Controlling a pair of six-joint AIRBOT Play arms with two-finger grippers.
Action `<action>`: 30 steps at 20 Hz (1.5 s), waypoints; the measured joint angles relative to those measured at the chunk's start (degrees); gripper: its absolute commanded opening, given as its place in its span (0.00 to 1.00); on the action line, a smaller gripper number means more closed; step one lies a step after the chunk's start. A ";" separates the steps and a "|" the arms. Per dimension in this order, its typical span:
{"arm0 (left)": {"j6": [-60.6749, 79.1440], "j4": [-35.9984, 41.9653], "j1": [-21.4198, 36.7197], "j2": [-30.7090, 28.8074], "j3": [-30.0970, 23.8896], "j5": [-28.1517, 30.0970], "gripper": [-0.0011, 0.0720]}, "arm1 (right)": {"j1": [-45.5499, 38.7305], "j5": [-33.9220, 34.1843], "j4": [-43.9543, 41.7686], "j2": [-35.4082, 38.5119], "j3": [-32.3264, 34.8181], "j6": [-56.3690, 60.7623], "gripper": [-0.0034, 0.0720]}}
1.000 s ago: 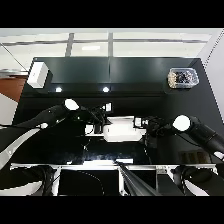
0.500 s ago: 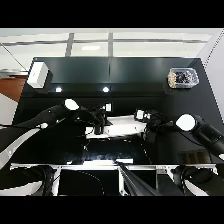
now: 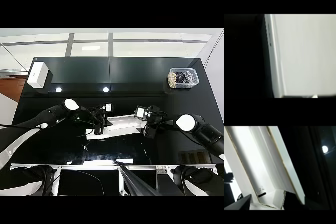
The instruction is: Fold the box and place the chain.
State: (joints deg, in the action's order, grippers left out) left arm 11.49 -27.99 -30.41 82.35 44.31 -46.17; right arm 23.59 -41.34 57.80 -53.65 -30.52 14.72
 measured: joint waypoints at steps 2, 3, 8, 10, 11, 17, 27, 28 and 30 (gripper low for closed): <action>0.17 -0.04 0.00 0.00 0.00 -0.09 0.04 | 0.00 -0.59 -0.63 -0.07 0.00 -0.31 0.99; 0.28 -0.07 0.00 0.00 0.00 -0.13 0.04 | 0.00 -0.83 -1.46 -0.07 0.00 -0.68 0.99; 0.63 -0.57 -0.57 -0.48 0.00 -0.26 0.04 | 0.00 -2.14 -4.31 -0.11 0.00 -4.17 0.99; 0.79 -1.57 -0.98 -1.11 0.00 -0.15 0.04 | 0.00 -3.48 -5.38 -0.11 0.00 -5.46 0.99; 0.83 -2.01 -1.07 -1.33 0.00 0.13 0.04 | 0.00 -4.20 -5.73 -0.11 0.00 -5.97 0.99; 0.81 -4.00 -1.27 -1.79 0.00 0.63 0.04 | 0.00 -7.15 -8.66 -0.39 0.22 -7.65 0.99; 0.13 -4.55 -1.31 -1.66 0.00 1.20 0.04 | 0.00 -5.75 -14.99 -5.70 2.97 -14.80 0.99; 0.11 -4.55 -1.31 -1.57 0.00 1.31 0.05 | 0.00 -5.42 -15.19 -6.01 3.30 -15.39 0.99; -0.44 -4.52 -1.31 -1.29 0.00 1.84 0.04 | 0.00 -4.92 -15.39 -6.38 3.82 -16.59 0.99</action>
State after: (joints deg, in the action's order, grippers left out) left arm 11.05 -32.51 -31.73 81.06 44.31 -44.34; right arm 23.59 -46.26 42.41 -60.03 -26.70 -1.87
